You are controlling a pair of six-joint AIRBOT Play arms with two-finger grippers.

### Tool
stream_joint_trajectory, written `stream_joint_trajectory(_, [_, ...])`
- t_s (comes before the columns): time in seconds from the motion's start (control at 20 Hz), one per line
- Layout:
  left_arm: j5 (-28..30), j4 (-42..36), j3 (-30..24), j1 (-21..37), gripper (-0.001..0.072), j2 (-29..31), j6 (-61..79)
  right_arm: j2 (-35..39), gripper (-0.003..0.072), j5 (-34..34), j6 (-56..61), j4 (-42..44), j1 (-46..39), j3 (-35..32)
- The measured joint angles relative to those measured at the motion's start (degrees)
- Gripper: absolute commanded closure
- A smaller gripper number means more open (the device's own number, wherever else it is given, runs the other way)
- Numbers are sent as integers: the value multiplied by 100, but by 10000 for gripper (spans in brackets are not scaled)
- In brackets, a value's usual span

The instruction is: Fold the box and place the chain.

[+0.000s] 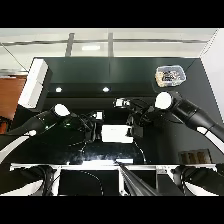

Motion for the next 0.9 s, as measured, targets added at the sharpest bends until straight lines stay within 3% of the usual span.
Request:
stream_joint_trajectory(0.4, [0,0,0,0,359,0,2,223,-29,151,-59,46,103,-35])
stream_joint_trajectory(0.75, [0,0,0,0,359,0,2,258,-27,-146,-160,-308,317,-37])
stream_joint_trajectory(0.8, [0,0,0,0,359,0,2,262,-3,-155,-162,-352,323,-35])
stream_joint_trajectory(0.85, [0,0,0,0,359,0,2,262,131,-162,-164,-396,334,-37])
stream_joint_trajectory(0.9, [0,0,0,0,359,0,0,262,197,-166,-162,-413,339,-37])
